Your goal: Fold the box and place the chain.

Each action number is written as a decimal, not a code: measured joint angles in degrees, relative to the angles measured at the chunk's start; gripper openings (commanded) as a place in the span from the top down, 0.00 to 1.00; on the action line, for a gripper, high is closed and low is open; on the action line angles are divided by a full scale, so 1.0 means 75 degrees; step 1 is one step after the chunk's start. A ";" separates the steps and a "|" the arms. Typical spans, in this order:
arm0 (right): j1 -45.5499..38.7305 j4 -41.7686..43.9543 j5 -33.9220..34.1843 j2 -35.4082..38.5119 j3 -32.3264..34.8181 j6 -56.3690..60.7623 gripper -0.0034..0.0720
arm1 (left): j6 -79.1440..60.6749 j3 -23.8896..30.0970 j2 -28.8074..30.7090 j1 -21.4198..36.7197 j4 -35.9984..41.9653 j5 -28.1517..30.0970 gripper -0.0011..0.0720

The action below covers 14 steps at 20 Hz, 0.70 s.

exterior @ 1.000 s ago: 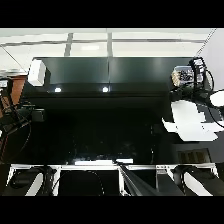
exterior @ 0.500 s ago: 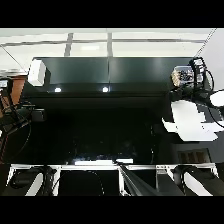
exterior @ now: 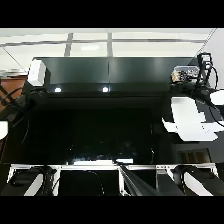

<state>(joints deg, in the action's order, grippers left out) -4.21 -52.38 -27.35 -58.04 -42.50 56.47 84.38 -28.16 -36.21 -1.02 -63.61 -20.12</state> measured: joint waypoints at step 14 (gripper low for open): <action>-0.5388 -0.2597 -0.1480 -0.1411 -0.1868 0.2914 0.02 | 0.1740 -0.2072 -0.3270 -0.0469 -0.3687 -0.4211 0.01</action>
